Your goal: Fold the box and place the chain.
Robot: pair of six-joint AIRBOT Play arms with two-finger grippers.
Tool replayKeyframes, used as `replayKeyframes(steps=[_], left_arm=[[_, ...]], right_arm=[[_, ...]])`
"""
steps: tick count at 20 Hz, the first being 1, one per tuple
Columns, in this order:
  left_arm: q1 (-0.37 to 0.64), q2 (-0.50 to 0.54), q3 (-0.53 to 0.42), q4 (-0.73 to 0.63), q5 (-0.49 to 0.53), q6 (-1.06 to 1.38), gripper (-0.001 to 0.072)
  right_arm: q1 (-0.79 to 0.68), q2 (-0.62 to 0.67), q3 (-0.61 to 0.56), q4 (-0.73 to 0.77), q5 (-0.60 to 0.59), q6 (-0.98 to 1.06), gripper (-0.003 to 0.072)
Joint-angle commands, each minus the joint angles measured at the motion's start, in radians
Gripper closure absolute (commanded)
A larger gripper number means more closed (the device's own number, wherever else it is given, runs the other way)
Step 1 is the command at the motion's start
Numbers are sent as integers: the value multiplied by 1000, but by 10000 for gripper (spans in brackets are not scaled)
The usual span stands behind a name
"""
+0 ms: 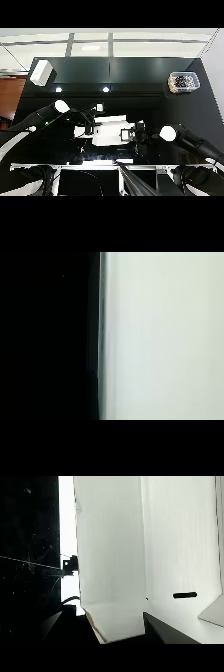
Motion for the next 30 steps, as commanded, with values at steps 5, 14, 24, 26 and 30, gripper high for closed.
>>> replayKeyframes(steps=[5, 14, 24, 26, 30], left_arm=[[-2, 0, 1, 1, -1, 0, 679], [-2, 0, 1, 1, 0, 1, 680], [-2, 10, 3, 2, -8, 45, 680], [-2, 9, 2, 2, -24, 45, 680], [-13, 9, 2, 8, -59, 49, 680]], right_arm=[[8, -11, 35, 67, -129, 5, 93], [-130, -13, 69, 141, -146, -74, -10], [-154, -89, 69, 375, -68, -327, -7], [-154, -96, 68, 381, -19, -330, -7], [-154, -122, 68, 380, -5, -348, -7]])
